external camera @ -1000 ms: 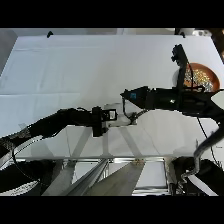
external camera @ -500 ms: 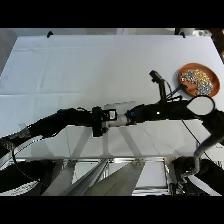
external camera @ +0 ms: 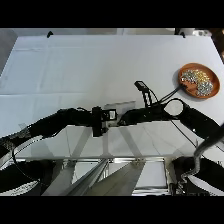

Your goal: Fold the box and place the chain.

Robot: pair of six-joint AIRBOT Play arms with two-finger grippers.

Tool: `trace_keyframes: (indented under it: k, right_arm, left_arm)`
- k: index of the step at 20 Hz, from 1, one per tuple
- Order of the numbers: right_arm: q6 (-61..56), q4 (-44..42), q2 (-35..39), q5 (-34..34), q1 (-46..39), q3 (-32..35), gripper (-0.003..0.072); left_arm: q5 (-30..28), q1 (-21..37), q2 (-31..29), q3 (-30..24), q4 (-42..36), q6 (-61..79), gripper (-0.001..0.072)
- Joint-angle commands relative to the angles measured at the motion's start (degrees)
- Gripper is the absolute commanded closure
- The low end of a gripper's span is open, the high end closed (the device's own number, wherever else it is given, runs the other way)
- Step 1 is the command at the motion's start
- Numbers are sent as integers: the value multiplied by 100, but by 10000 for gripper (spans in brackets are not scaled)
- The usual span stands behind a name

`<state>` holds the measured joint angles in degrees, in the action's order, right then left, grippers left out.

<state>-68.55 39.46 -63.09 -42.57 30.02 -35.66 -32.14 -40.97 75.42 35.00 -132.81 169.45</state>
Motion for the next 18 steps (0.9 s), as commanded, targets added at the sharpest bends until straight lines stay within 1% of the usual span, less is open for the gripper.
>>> trace_keyframes:
  k: [1,3,4,6,7,9,11,12,13,14,15,16,17,18]
  right_arm:
    - [4,354,-72,317,26,4,640]
    - [9,507,-72,511,26,4,513]
    - [11,575,-72,629,24,4,488]
    - [31,560,-70,717,-57,0,488]
    - [31,553,-61,612,-188,0,488]
    - [212,560,9,142,-684,0,488]
    - [496,595,160,-422,-1357,0,489]
    - [612,595,236,-660,-1705,0,492]
    - [717,599,284,-833,-1974,0,515]
    - [831,608,293,-979,-2197,0,555]
    - [916,704,289,-1047,-2328,0,593]
    - [909,901,289,-1051,-2371,2,596]
    - [909,1080,282,-1060,-2371,2,619]
    - [909,1161,256,-1093,-2356,2,677]
  left_arm:
    - [-2,4,0,-2,2,0,568]
    - [-2,2,0,-2,2,0,568]
    - [-2,2,0,-2,2,0,568]
    - [0,2,0,-2,2,0,568]
    - [0,2,0,-2,2,0,568]
    - [-2,2,0,-2,2,0,568]
    - [-2,4,0,-2,2,0,568]
    - [-2,2,0,-2,2,0,568]
    - [-2,4,0,-2,2,0,568]
    - [-2,4,0,-2,2,0,568]
    - [-2,2,0,-2,2,0,568]
    - [-2,4,0,-2,2,0,568]
    - [-2,2,0,-2,2,0,568]
    - [-2,4,0,-2,2,0,568]
